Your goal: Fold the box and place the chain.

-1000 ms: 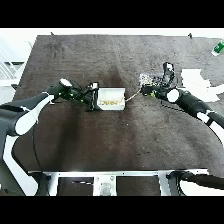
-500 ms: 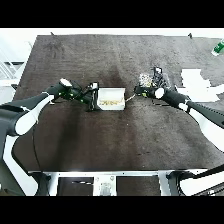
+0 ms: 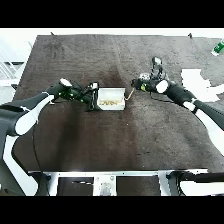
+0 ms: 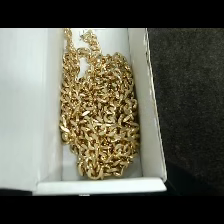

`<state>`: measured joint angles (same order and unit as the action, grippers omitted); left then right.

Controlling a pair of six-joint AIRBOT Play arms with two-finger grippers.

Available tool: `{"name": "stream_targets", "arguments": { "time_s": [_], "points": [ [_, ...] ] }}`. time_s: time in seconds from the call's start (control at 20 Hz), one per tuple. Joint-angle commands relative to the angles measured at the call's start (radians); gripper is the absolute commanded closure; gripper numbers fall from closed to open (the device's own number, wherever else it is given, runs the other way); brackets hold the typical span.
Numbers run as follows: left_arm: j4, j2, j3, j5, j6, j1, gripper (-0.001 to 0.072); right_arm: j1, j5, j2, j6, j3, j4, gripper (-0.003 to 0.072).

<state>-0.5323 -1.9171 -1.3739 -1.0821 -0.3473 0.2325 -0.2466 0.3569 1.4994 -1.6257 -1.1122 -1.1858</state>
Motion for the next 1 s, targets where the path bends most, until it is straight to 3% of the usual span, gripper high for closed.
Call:
{"name": "stream_targets", "arguments": {
  "time_s": [0.0, 0.2, 0.4, 0.65, 0.95],
  "points": [
    [0.0, 0.0, 0.0, 0.0, 0.0, -0.001, 0.0093, -0.055, 0.049, -0.204, 0.068, 0.004, -0.004, 0.0675],
    [0.0, 0.0, 0.0, 0.0, 0.0, -0.001, 0.0093, -0.113, 0.084, -0.409, 0.094, 0.005, -0.004, 0.0675],
    [0.0, 0.0, 0.0, 0.0, 0.0, -0.001, 0.0093, -0.192, 0.09, -0.507, 0.094, 0.004, -0.011, 0.0675],
    [0.0, 0.0, 0.0, 0.0, 0.0, -0.001, 0.0093, -0.303, 0.087, -0.504, 0.093, 0.005, -0.011, 0.0676],
    [0.0, 0.0, 0.0, 0.0, 0.0, -0.001, 0.0093, -0.334, 0.087, -0.426, 0.093, 0.027, -0.01, 0.0675]
  ]
}}
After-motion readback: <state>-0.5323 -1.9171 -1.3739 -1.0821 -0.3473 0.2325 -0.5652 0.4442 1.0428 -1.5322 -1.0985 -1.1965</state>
